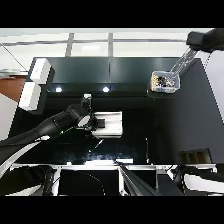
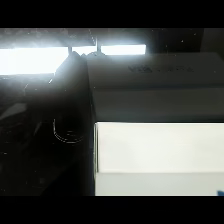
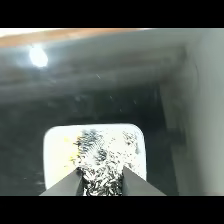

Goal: Fold the box and place the chain.

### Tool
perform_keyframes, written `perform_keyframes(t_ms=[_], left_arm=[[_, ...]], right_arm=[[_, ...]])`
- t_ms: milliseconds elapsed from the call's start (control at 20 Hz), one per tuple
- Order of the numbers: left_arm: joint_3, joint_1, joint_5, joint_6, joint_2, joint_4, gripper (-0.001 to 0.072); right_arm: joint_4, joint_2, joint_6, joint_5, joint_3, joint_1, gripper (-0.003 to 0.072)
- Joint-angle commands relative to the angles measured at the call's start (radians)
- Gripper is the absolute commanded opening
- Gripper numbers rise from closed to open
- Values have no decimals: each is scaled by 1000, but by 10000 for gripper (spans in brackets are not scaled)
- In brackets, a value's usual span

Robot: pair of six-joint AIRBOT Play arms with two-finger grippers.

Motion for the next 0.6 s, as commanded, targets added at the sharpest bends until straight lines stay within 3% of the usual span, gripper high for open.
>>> perform_keyframes(t_ms=[0,400,550], left_arm=[[0,0,0,0,-1,0,28],[0,0,-2,0,-1,0,28],[0,0,-2,0,-1,0,28]], right_arm=[[98,133,-51,-12,2,2,22],[556,287,-313,-306,1,4,22],[574,303,-328,-365,1,71,22]])
